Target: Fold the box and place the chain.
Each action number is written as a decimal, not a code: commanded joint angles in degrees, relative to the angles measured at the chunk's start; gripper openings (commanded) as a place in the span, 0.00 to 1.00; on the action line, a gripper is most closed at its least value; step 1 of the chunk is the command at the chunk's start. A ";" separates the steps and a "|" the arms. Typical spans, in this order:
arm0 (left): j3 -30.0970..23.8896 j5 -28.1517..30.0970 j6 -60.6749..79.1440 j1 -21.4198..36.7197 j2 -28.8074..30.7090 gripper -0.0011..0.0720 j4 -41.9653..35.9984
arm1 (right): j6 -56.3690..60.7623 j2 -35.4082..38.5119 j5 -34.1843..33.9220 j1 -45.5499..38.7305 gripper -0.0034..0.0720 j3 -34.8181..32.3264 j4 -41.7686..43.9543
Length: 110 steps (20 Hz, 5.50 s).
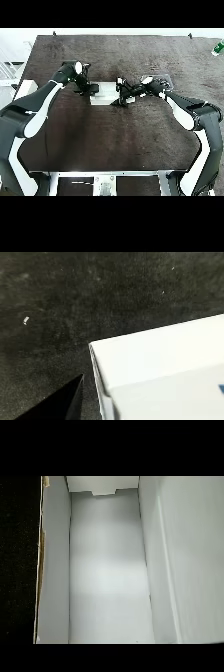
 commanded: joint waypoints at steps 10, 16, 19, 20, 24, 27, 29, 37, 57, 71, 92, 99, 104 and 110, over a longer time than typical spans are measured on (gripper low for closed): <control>8.44 -9.57 -5.73 -2.23 -5.27 0.44 7.06 | 0.02 -0.02 0.02 0.04 0.80 -0.02 0.02; 8.44 -9.44 -6.45 -2.23 -5.27 0.44 7.74 | 0.02 -0.02 0.02 0.04 0.80 -0.02 0.02; 8.44 -9.31 -6.97 -2.23 -5.27 0.43 8.17 | 0.02 -0.02 0.02 0.04 0.80 -0.02 0.02; 8.44 -8.94 -6.95 -2.25 -5.29 0.43 8.15 | 0.02 -0.02 0.02 0.04 0.80 -0.02 0.02; 8.44 -8.35 -6.91 -3.37 -5.29 0.32 10.12 | 0.02 -0.02 0.02 0.04 0.80 -0.02 0.02; 8.44 -8.04 -6.86 -3.48 -5.29 0.16 10.71 | 0.02 -0.02 0.02 0.04 0.80 -0.02 0.00; 8.41 -8.11 -6.86 -3.48 -5.29 0.09 10.78 | 0.02 -0.02 0.02 0.04 0.81 -0.02 0.02; 8.44 -7.89 -6.84 -3.48 -5.25 0.44 8.13 | 0.02 -0.02 0.02 0.04 0.81 -0.02 0.02; 13.42 -18.23 5.42 3.76 10.23 0.59 6.80 | 0.02 -0.02 0.02 0.04 0.80 -0.02 0.02; -17.62 8.76 56.33 27.06 24.00 0.59 -34.12 | 0.02 -0.02 0.02 0.04 0.80 -0.02 0.02; -5.44 -2.84 102.05 31.36 0.37 0.59 -45.99 | 0.02 -0.02 0.02 0.04 0.80 -0.02 0.00; -3.93 -7.26 110.90 31.34 -2.27 1.00 -45.35 | 0.02 -0.02 0.02 0.04 0.81 -0.02 0.02; -6.86 -11.17 114.88 29.79 -2.27 1.00 -45.29 | 0.02 -0.02 0.02 0.04 0.80 -0.02 0.02; -7.69 -5.77 112.76 23.58 -2.29 0.99 -42.10 | 0.02 -0.02 0.02 0.04 0.80 -0.02 0.02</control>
